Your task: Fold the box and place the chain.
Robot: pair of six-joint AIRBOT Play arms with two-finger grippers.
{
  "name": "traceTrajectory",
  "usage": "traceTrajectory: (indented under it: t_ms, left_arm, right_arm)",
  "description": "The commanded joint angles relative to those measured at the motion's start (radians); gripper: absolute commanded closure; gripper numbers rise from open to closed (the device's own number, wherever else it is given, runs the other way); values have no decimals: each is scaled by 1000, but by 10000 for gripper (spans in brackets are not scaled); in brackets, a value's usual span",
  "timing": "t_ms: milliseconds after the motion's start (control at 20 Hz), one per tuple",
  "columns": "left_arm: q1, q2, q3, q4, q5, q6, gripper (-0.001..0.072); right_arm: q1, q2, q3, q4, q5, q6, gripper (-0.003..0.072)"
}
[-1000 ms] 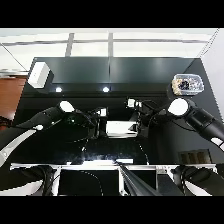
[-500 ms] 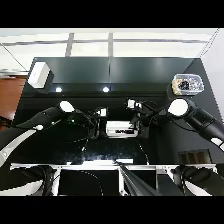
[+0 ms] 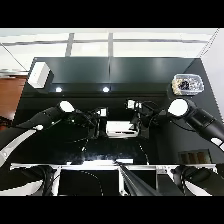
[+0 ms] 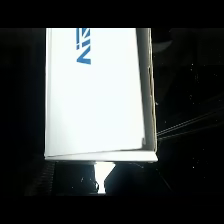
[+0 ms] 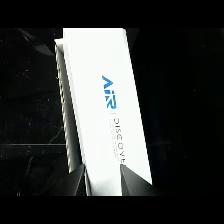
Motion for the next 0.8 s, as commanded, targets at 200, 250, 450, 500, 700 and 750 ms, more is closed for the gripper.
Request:
traceTrajectory:
  t_ms: [200, 250, 450, 500, 700, 750]
  left_arm:
    - [0, -1, 0, 0, 0, 0, 265]
    - [0, -1, 0, 0, 0, 0, 265]
    - [0, -1, 0, 0, 0, 0, 265]
    - [0, -1, 0, 0, 0, 0, 265]
    - [0, -1, 0, 0, 0, 0, 265]
    - [0, -1, 0, 0, 0, 0, 265]
  right_arm:
    - [0, -2, -11, 2, 7, 0, 412]
    - [0, -2, -17, 2, 7, 0, 412]
    - [0, -2, -21, 6, 7, 0, 412]
    - [0, -2, -21, 6, 7, 0, 411]
    - [0, -2, -23, 7, 7, 0, 411]
    - [0, -2, -24, 8, 8, 0, 411]
